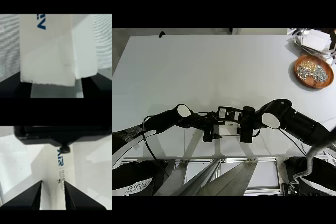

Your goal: Fold the box and place the chain.

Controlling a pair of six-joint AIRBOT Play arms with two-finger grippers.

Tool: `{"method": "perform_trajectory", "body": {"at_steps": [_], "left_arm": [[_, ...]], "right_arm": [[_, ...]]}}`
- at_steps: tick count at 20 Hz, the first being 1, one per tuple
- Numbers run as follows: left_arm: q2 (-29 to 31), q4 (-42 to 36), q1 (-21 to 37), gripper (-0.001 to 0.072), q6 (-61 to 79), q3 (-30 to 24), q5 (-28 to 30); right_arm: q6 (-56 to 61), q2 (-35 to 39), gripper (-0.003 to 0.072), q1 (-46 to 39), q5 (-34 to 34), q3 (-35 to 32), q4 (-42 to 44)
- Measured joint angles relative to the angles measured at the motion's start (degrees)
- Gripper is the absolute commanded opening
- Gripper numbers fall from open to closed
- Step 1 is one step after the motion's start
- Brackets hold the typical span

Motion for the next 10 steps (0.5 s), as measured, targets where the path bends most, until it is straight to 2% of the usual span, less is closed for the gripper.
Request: {"method": "perform_trajectory", "body": {"at_steps": [10], "left_arm": [[0.0, 0.0, 0.0, 0.0256, 0.0, 0.0, 0.0]], "right_arm": [[1.0, 0.3, 0.0264, 0.0, -4.2, -1.4, -0.4]]}}
